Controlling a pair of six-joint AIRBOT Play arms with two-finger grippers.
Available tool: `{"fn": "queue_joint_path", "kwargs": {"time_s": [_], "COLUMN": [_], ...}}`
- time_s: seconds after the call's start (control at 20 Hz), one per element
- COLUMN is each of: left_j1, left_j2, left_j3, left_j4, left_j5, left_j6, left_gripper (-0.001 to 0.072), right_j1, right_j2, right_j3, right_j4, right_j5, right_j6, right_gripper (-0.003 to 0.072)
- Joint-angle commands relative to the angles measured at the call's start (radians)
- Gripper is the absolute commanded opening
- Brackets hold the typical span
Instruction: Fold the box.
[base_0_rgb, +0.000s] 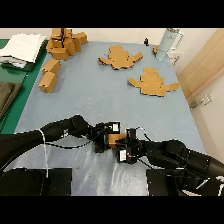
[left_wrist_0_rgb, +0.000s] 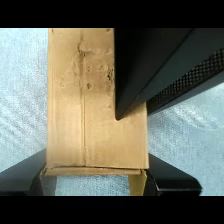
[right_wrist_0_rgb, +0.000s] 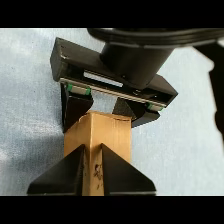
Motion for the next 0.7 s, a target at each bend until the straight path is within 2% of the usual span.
{"fn": "queue_joint_path", "kwargs": {"time_s": [0.0,0.65], "left_j1": [0.001,0.001], "left_j2": [0.001,0.001], "left_j3": [0.001,0.001], "left_j4": [0.001,0.0], "left_j5": [0.0,0.0], "left_j6": [0.001,0.001], "left_gripper": [0.0477,0.0477], "right_j1": [0.0,0.0], "right_j2": [0.003,0.034], "right_j3": [-0.001,0.002], "right_j4": [0.0,0.003], "right_j5": [-0.016,-0.018], "right_j6": [0.0,0.0], "right_gripper": [0.0074,0.0071]}}
